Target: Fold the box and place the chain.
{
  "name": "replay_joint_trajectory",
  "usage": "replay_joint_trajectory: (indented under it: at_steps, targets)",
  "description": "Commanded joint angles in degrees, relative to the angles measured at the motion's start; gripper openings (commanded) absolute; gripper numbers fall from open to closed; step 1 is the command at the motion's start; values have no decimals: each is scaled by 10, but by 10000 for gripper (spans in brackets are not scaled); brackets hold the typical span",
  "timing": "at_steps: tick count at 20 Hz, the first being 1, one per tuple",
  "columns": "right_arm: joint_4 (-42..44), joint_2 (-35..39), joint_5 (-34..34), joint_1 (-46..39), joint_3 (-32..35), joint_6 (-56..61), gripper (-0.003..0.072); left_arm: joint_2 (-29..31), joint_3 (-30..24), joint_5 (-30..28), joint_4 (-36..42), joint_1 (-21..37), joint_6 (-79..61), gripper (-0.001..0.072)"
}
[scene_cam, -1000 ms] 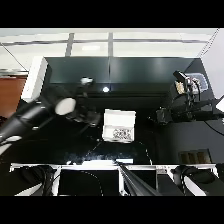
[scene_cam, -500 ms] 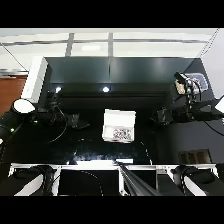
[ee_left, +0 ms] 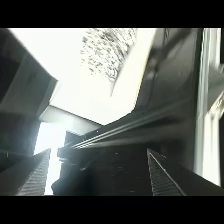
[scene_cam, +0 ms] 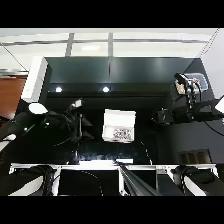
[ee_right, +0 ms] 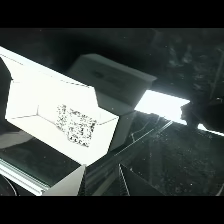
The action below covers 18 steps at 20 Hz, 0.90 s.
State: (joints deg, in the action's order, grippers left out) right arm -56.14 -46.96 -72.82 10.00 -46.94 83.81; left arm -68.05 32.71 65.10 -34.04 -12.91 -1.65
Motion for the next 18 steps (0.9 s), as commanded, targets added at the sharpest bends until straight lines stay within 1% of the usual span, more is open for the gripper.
replay_joint_trajectory:
  at_steps: [1,3,5,8,11,15,18]
  targets:
    - [-3,0,-1,0,0,0,258,-80,44,8,-36,-30,-114,717]
    - [-3,0,-1,0,0,0,258,-121,77,16,-51,-37,-118,716]
    - [-3,0,-1,0,0,0,258,-137,94,15,-51,-40,-143,716]
    - [-3,0,0,0,0,0,258,-137,98,1,-44,-52,-151,716]
    - [-3,0,0,0,0,0,258,-137,98,-30,-41,-68,-149,717]
    - [-3,0,0,0,0,0,258,-138,98,-35,-30,-89,-142,716]
    - [-5,0,2,0,0,0,258,-138,98,-52,-3,-103,-142,716]
